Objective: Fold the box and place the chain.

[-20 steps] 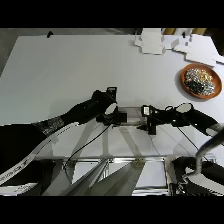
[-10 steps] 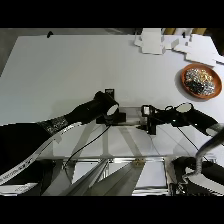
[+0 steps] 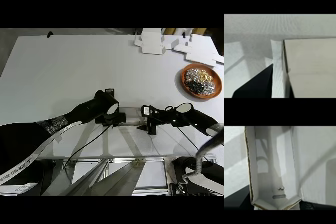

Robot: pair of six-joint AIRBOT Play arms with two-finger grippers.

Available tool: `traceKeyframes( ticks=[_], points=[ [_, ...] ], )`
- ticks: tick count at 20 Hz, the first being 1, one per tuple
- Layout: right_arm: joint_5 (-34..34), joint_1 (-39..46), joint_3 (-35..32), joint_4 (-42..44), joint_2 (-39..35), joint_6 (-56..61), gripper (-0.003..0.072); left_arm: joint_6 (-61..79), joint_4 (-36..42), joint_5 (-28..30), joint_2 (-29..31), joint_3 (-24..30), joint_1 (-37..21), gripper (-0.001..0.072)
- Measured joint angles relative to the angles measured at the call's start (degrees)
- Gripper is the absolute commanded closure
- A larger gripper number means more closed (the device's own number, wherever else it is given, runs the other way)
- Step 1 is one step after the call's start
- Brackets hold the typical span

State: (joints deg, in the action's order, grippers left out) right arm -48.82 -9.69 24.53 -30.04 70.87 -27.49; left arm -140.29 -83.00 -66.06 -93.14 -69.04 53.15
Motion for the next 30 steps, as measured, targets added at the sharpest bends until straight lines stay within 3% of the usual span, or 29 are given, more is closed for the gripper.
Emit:
traceKeyframes(
  ticks=[11, 18, 27, 28, 30],
  points=[
    [0.0, 0.0, 0.0, 0.0, 0.0, 0.0, 0.0346, 0.3, 1.0, -1.9, 0.0, -2.5, -0.3, 0.0500],
    [0.0, 0.0, 0.0, 0.1, 0.0, 0.0, 0.0346, 2.4, 3.2, -6.3, 0.5, -3.4, -1.2, 0.0499],
    [0.0, 0.0, 0.0, 0.1, 0.0, 0.0, 0.0346, 12.5, 3.8, -7.2, 10.2, -3.7, -3.8, 0.0498],
    [0.0, 0.0, 0.0, 0.1, 0.0, 0.0, 0.0346, 15.3, 3.7, -7.6, 11.7, -3.7, -4.0, 0.0485],
    [0.0, 0.0, 0.0, 0.1, 0.0, 0.0, 0.0346, 21.6, 3.4, -8.7, 14.8, -3.1, -4.3, 0.0353]
  ],
)
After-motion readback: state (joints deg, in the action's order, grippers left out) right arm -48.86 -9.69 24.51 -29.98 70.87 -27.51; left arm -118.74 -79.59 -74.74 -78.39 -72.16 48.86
